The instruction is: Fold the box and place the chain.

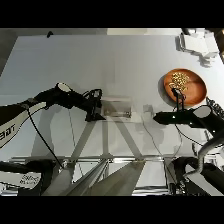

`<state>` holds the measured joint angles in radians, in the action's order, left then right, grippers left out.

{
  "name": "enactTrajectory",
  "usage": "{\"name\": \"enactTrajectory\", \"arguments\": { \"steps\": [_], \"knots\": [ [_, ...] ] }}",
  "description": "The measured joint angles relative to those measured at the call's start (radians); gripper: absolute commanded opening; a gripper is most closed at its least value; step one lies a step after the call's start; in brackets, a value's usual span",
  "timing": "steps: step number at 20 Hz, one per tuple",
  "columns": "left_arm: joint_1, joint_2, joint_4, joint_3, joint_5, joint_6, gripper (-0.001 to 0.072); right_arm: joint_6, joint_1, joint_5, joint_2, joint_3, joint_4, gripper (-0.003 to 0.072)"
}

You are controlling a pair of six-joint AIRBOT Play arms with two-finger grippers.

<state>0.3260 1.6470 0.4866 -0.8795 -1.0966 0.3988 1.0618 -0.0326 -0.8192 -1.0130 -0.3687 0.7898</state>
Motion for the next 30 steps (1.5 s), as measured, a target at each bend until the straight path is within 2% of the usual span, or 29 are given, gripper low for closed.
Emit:
{"name": "enactTrajectory", "arguments": {
  "steps": [5, 10, 15, 16, 18, 23, 25, 27, 30],
  "knots": [
    [0.0, 0.0, 0.0, 0.0, 0.0, 0.0, 0.0114, -0.038, 0.117, 0.079, -0.016, 0.018, -0.148, 0.0005],
    [0.0, 0.0, 0.0, 0.0, 0.0, 0.0, 0.0114, -0.046, 0.213, 0.096, -0.024, 0.023, -0.286, 0.0008],
    [0.0, 0.0, 0.0, 0.0, 0.0, 0.0, 0.0114, -0.041, 0.237, 0.083, -0.026, 0.022, -0.454, 0.0013],
    [0.0, 0.0, 0.0, 0.0, 0.0, 0.0, 0.0114, -0.041, 0.239, 0.08, -0.026, 0.022, -0.475, 0.006],
    [0.0, 0.0, 0.0, 0.0, 0.0, 0.0, 0.0114, -0.04, 0.241, 0.077, -0.026, 0.021, -0.503, 0.0278],
    [0.0, 0.0, 0.0, 0.0, 0.0, 0.0, 0.0114, -0.038, 0.267, 0.079, -0.026, 0.001, -0.509, 0.0322],
    [0.0, 0.0, 0.0, 0.0, 0.0, 0.0, 0.0114, -0.034, 0.302, 0.097, -0.027, -0.021, -0.467, 0.0353],
    [0.0, 0.0, 0.0, 0.0, 0.0, 0.0, 0.0114, 0.0, 0.34, 0.131, -0.028, -0.044, -0.407, 0.0418],
    [0.0, 0.0, 0.0, 0.0, 0.0, 0.0, 0.0114, 0.092, 0.384, 0.181, -0.035, -0.077, -0.287, 0.042]
  ]
}}
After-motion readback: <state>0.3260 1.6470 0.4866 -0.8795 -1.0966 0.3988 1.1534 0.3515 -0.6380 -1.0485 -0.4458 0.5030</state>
